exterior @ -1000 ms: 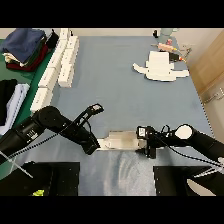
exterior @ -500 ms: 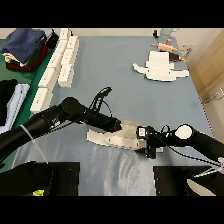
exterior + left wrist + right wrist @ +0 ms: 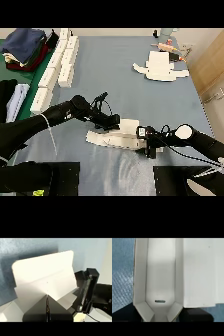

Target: Fold the box.

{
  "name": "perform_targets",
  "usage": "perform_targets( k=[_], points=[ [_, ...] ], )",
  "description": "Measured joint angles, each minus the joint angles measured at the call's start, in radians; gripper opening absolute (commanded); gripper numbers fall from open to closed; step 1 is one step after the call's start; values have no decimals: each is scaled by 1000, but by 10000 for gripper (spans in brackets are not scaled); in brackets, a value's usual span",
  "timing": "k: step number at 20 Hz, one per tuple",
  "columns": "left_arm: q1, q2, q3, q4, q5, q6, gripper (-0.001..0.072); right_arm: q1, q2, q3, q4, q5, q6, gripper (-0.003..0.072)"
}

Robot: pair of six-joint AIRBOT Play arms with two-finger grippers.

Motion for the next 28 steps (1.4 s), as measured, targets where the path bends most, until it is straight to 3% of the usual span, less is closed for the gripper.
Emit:
perform_targets(
  k=[5, 16, 21, 28],
  points=[
    [0, -20, 1, -5, -55, -9, 15, 0, 0, 0, 0, 0, 0, 598],
    [-14, 6, 16, -8, -48, 87, 14, 0, 0, 0, -1, 0, -3, 598],
    [35, 176, 46, 57, -50, 159, 15, 0, 0, 1, 0, 0, -3, 597],
    [92, 454, 32, 317, -140, 278, 17, 0, 0, 0, 0, 0, -2, 597]
  ],
)
